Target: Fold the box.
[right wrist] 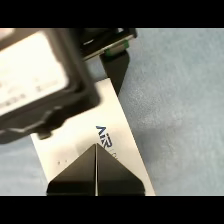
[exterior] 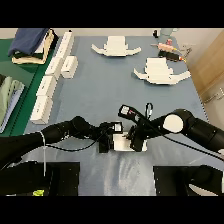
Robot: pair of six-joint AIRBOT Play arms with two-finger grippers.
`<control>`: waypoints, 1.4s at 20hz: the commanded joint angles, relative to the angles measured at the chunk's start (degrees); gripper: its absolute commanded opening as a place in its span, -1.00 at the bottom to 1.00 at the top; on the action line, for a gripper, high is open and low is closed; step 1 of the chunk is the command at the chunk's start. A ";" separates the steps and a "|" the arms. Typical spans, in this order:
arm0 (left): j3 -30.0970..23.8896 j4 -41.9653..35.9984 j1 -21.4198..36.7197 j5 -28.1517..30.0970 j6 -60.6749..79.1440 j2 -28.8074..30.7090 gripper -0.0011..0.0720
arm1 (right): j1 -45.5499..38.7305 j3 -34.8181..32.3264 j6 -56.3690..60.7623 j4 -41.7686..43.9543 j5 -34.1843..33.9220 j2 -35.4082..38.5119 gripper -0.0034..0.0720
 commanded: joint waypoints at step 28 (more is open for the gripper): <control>0.00 0.00 -0.02 0.00 0.00 0.00 0.14 | 17.38 -3.06 1.99 -25.33 -3.17 6.93 0.45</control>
